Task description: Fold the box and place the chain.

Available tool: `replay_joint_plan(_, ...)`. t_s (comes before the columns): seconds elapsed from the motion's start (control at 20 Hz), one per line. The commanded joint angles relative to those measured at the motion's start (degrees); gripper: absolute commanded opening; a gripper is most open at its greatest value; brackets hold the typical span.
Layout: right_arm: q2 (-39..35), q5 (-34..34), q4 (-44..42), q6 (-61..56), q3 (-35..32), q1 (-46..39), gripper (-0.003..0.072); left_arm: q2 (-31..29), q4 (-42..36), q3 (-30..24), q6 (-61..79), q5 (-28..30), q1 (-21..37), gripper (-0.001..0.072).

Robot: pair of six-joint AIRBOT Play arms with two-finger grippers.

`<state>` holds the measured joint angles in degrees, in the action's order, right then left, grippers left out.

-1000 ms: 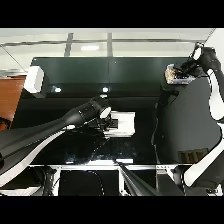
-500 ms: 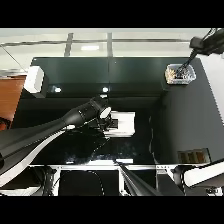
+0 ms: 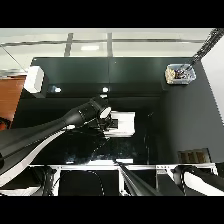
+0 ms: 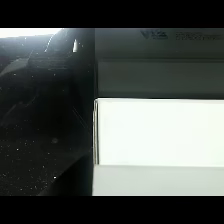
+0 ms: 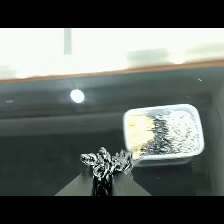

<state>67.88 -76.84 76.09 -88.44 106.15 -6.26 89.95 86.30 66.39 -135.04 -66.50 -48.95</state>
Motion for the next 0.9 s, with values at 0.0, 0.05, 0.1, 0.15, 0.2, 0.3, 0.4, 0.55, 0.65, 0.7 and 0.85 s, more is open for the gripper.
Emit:
replay_joint_plan(0.0, -10.3, -0.6, -1.1, 0.9, -5.6, 3.5, 0.0019, 0.0, 0.0, 0.0, 0.0, 0.0, 0.0, 0.003)
replay_joint_plan(0.05, -12.0, -1.7, -1.1, 1.5, -6.2, 5.1, 0.0019, 0.0, 0.0, 0.0, 0.0, 0.0, 0.0, 0.003)
replay_joint_plan(0.1, -13.1, -3.2, -1.1, 1.5, -6.2, 6.5, 0.0019, 0.0, 0.0, 0.0, 0.0, 0.0, 0.0, 0.0031)
replay_joint_plan(0.15, -14.0, -5.1, -1.1, 1.6, -6.2, 8.0, 0.0019, 0.0, 0.0, 0.0, 0.0, 0.1, 0.0, 0.003)
replay_joint_plan(0.2, -14.5, -7.5, -1.1, 1.9, -6.2, 9.4, 0.0019, 0.0, 0.0, 0.0, 0.0, 0.0, 0.0, 0.003)
replay_joint_plan(0.3, -14.8, -11.5, -1.1, 2.1, -6.2, 11.3, 0.0019, 0.0, 0.0, 0.0, 0.0, 0.0, 0.0, 0.0031)
replay_joint_plan(0.4, -14.8, -13.4, -1.9, 2.5, -6.2, 12.9, 0.002, 0.0, 0.0, 0.0, 0.0, 0.0, 0.0, 0.003)
replay_joint_plan(0.55, -14.8, -16.6, -6.1, 3.5, -6.3, 13.1, 0.002, 0.0, 0.0, 0.0, 0.0, 0.0, 0.0, 0.003)
replay_joint_plan(0.65, -14.8, -17.6, -9.4, 3.9, -6.6, 13.1, 0.0021, 0.0, 0.0, 0.0, 0.0, 0.0, 0.0, 0.003)
replay_joint_plan(0.7, -14.8, -18.2, -11.8, 4.4, -7.2, 13.1, 0.002, 0.0, 0.0, 0.0, 0.0, 0.0, 0.0, 0.003)
replay_joint_plan(0.85, -14.9, -20.3, -21.0, 5.2, -12.2, 13.1, 0.0021, 0.0, 0.0, 0.0, 0.0, 0.0, 0.0, 0.003)
